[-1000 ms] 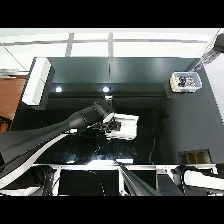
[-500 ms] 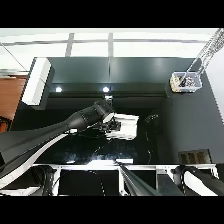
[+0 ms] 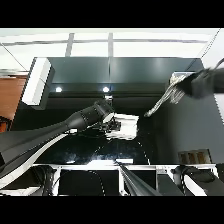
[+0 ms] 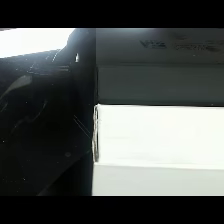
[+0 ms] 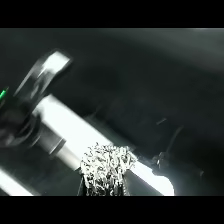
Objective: Fold the box and place the chain.
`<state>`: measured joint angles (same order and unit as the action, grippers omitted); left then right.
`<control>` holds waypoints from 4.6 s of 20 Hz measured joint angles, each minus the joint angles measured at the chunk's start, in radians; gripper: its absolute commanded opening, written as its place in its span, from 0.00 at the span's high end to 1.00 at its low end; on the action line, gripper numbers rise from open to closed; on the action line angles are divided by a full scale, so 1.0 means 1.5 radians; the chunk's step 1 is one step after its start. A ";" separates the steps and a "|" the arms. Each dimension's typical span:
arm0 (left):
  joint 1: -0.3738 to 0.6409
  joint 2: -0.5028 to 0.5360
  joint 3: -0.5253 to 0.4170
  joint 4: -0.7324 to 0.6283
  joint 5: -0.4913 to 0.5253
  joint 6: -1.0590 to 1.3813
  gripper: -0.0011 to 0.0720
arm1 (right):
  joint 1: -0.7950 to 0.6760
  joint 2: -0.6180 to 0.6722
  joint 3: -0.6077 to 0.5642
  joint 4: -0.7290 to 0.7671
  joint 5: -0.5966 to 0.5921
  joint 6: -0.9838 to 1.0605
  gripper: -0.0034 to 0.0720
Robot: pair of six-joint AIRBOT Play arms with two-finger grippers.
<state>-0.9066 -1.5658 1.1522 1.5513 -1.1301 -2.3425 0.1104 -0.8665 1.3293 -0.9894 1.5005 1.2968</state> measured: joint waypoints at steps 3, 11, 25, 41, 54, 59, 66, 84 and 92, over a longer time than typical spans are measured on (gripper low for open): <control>0.000 0.000 0.000 0.000 0.001 0.000 0.95 | 0.053 0.007 -0.032 0.023 0.023 0.004 0.95; 0.000 0.000 0.000 0.000 0.013 0.000 0.95 | 0.127 0.010 -0.073 0.097 0.018 0.008 0.95; 0.000 0.000 0.000 0.000 0.015 0.000 0.95 | 0.139 0.008 -0.277 0.151 -0.135 -0.002 0.95; 0.000 0.000 0.000 0.000 0.015 0.000 0.95 | 0.191 -0.118 -0.363 0.167 -0.263 -0.010 0.94; 0.000 0.000 0.000 0.000 0.015 0.000 0.95 | 0.171 -0.090 -0.346 0.096 -0.261 0.006 0.62; 0.001 0.000 -0.001 0.000 0.015 0.000 0.95 | 0.056 0.025 -0.338 0.007 -0.189 0.008 0.62; 0.013 0.000 0.006 0.000 0.014 -0.020 0.25 | -0.047 0.123 -0.338 -0.008 -0.152 0.008 0.62; 0.311 0.300 -0.147 -0.075 -0.059 0.424 0.25 | -0.061 0.136 -0.340 -0.011 -0.166 0.008 0.62; 0.538 0.292 -0.357 -0.679 0.033 1.171 0.01 | -0.061 0.136 -0.340 -0.012 -0.202 0.015 0.62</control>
<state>-0.0990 -1.1282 0.6170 0.5323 -1.0801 -0.5861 0.0193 -0.6624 0.8192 -1.0069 1.1973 1.3190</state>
